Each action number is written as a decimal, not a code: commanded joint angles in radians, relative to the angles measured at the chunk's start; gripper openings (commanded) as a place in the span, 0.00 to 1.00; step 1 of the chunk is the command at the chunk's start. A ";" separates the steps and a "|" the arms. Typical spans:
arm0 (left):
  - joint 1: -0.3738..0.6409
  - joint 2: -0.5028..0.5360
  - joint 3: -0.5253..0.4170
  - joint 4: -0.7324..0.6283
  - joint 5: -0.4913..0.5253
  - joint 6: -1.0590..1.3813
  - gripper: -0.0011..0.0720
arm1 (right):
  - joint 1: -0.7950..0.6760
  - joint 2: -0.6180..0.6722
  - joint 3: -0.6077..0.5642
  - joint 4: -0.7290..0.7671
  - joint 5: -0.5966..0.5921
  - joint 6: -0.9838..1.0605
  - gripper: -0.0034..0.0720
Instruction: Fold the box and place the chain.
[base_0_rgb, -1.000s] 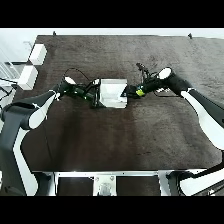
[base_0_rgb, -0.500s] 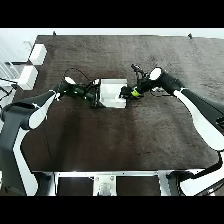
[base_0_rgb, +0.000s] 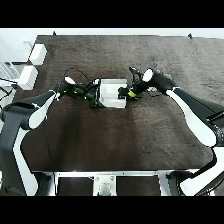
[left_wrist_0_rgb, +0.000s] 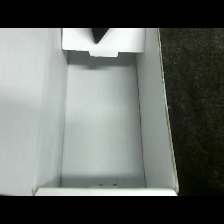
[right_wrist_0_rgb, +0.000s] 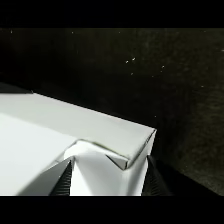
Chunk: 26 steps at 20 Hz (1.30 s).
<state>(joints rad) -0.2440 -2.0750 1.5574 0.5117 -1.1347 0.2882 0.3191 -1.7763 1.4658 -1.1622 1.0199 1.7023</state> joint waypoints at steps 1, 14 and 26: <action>-0.001 0.000 0.001 0.000 0.000 0.000 0.26 | 0.014 -0.006 0.021 -0.147 0.023 0.117 0.74; -0.001 0.000 0.001 0.000 0.000 0.000 0.26 | 0.121 -0.148 0.289 -0.369 0.288 0.279 0.57; -0.001 0.000 0.001 0.000 0.000 0.000 0.26 | 0.128 -0.190 0.330 -0.450 0.376 0.389 0.34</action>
<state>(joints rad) -0.2447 -2.0754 1.5574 0.5102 -1.1343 0.2882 0.4465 -1.9598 1.7927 -1.5997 1.3891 2.0590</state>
